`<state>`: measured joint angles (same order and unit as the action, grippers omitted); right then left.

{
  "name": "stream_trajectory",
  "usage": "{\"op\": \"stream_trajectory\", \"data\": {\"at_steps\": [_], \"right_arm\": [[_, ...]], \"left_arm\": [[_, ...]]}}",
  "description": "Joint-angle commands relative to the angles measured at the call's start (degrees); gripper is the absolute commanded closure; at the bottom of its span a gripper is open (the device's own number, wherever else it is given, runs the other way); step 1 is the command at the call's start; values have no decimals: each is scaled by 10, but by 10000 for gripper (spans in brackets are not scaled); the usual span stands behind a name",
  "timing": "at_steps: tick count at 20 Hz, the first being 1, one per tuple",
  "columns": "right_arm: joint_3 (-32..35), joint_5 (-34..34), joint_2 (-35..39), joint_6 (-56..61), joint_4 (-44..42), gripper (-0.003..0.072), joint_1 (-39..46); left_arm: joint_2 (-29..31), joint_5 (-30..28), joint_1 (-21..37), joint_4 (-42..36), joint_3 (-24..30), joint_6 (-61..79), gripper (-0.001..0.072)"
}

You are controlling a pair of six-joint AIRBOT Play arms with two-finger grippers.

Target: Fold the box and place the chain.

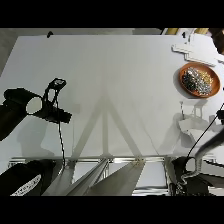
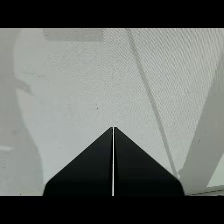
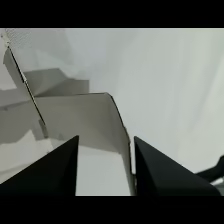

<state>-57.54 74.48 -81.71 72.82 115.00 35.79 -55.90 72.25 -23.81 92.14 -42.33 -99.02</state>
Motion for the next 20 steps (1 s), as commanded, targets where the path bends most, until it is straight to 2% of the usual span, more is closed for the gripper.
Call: {"op": "stream_trajectory", "data": {"at_steps": [1, 3, 5, 8, 12, 14, 16, 20], "right_arm": [[-4, 40, -25, 30, 8, 439, 0], [-4, 69, -22, 35, 9, 536, 0], [-4, 96, -8, 35, 7, 666, -4], [-4, 99, 45, 37, -27, 667, -45], [-1, 80, 155, 16, -204, 667, -156], [22, 51, 235, 16, -256, 667, -218], [75, 11, 318, 18, -325, 667, -258], [237, -65, 445, 18, -454, 667, -320]], "left_arm": [[0, 0, 0, 0, 0, 0, 700], [0, 0, 0, 0, 0, 0, 700], [0, 0, 0, 0, 0, 0, 700], [0, 0, 0, 0, 0, 0, 700], [0, 0, 0, 0, 0, 0, 700], [0, 0, 0, 0, 0, 0, 700], [0, 0, 0, 0, 0, 0, 700], [0, 0, 0, 0, 0, 0, 700]]}}
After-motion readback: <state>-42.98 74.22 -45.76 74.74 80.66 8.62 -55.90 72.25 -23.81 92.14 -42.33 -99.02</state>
